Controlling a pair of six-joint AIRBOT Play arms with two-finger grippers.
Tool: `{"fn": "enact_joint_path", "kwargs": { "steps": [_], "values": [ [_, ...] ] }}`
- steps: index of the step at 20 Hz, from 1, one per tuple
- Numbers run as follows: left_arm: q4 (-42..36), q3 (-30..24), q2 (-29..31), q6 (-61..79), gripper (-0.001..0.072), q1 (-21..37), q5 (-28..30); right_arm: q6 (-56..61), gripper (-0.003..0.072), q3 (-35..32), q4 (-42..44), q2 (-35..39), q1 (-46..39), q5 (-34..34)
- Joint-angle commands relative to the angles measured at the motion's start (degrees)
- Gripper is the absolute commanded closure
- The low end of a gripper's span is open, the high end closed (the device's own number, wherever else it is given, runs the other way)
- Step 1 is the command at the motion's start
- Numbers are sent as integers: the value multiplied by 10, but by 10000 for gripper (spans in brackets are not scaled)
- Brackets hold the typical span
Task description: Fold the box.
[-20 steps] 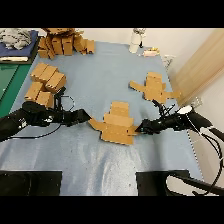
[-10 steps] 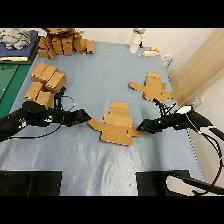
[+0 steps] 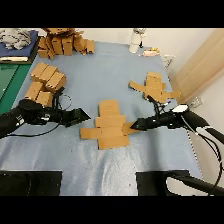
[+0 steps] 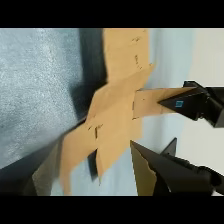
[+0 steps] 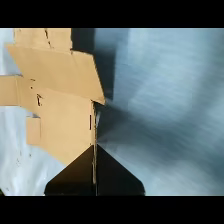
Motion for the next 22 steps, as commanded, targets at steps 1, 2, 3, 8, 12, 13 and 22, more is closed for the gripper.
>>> {"fn": "enact_joint_path", "kwargs": {
  "steps": [1,2,3,8,12,13,22],
  "values": [
    [-2,22,-12,36,12,43,-79,-23,683,-2,-54,38,121,-97],
    [-2,27,-12,50,13,50,-82,-11,683,-2,-83,57,153,-129],
    [-2,30,-12,62,13,55,-82,13,684,-2,-102,78,174,-158],
    [17,31,-22,89,13,59,-49,61,684,-33,-108,149,186,-180],
    [-17,31,-37,142,13,59,-56,73,684,-47,-107,149,188,-180],
    [-42,31,-37,168,13,56,-60,73,683,-47,-107,149,190,-182],
    [-116,37,-85,263,13,-10,-68,95,683,-47,-46,149,190,-169]
  ]
}}
